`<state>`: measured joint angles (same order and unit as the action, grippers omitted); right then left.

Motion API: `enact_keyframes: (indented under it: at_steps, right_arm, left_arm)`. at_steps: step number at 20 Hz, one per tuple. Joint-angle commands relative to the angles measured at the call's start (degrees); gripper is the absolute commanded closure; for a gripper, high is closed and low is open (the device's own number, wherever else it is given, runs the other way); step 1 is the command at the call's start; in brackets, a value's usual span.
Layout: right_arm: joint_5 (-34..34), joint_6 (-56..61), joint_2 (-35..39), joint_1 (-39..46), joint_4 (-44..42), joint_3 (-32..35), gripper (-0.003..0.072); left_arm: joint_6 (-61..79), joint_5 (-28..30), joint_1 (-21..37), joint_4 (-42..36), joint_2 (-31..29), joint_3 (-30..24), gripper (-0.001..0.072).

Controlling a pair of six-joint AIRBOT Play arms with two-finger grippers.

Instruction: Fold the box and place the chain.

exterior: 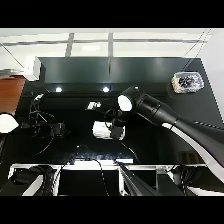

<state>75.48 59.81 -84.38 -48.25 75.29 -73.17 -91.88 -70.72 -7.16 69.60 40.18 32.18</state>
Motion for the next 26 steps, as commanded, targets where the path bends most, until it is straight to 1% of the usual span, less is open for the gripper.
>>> enact_keyframes:
  at_steps: [1, 4, 7, 9, 11, 12, 13, 14, 15, 16, 17, 19, 20, 21, 23, 26]
  right_arm:
    - [-1.2, 1.5, -0.2, -1.0, 2.4, 0.0, 0.0363]
    - [-0.6, 4.0, 0.4, -0.8, 3.2, 0.0, 0.0362]
    - [0.4, 8.0, 3.7, 0.2, 3.2, 0.0, 0.0362]
    - [3.2, 12.6, 6.9, 1.7, 3.2, 0.0, 0.0362]
    - [8.1, 18.2, 10.0, 4.4, 3.2, 0.0, 0.0363]
    - [10.5, 21.5, 11.4, 6.2, 3.0, 0.5, 0.0401]
    - [12.0, 24.7, 13.4, 8.4, 2.5, 2.4, 0.0571]
    - [11.8, 26.9, 15.4, 10.5, 1.6, 5.5, 0.0636]
    - [9.4, 28.9, 18.0, 12.6, -0.6, 10.0, 0.0665]
    - [5.1, 31.4, 20.2, 14.4, -4.5, 14.8, 0.0664]
    - [-1.6, 33.0, 22.2, 16.1, -11.6, 20.0, 0.0664]
    - [-17.7, 32.9, 23.5, 17.3, -29.4, 28.7, 0.0664]
    - [-24.4, 31.4, 23.3, 17.1, -37.9, 31.8, 0.0664]
    - [-29.1, 28.2, 22.7, 16.5, -45.3, 33.8, 0.0664]
    - [-30.5, 24.0, 20.2, 14.8, -51.7, 34.1, 0.0664]
    - [-30.4, 23.7, 17.7, 13.3, -52.2, 34.1, 0.0664]
  left_arm:
    - [0.2, 0.0, 0.1, 0.0, 0.0, 0.0, 0.0004]
    - [0.3, 0.1, 0.1, 0.0, 0.0, 0.0, 0.0004]
    - [0.7, 0.2, 0.1, 0.0, 0.0, 0.0, 0.0004]
    - [1.6, 0.2, 0.1, 0.0, 0.0, 0.0, 0.0004]
    - [1.7, 0.2, 0.0, 0.0, 0.0, 0.0, 0.0004]
    - [1.7, 0.2, 0.0, 0.0, 0.0, 0.0, 0.0004]
    - [1.7, 0.2, 0.0, 0.0, 0.0, 0.0, 0.0004]
    - [1.7, 0.2, 0.0, 0.0, 0.0, 0.0, 0.0004]
    - [1.7, 0.2, 0.0, 0.0, 0.0, 0.0, 0.0004]
    - [1.8, 0.2, 0.0, 0.0, 0.0, 0.0, 0.0004]
    - [1.8, 0.2, 0.0, 0.0, 0.0, 0.0, 0.0005]
    - [2.4, 0.5, 0.0, 0.0, 0.0, 0.0, 0.0004]
    - [2.4, 0.7, 0.0, 0.0, 0.0, 0.0, 0.0004]
    - [2.4, 0.7, 0.0, 0.0, 0.0, 0.0, 0.0004]
    - [2.4, 1.1, 0.0, 0.0, 0.0, 0.0, 0.0004]
    - [2.3, 1.3, 0.0, 0.0, 0.0, 0.0, 0.0004]
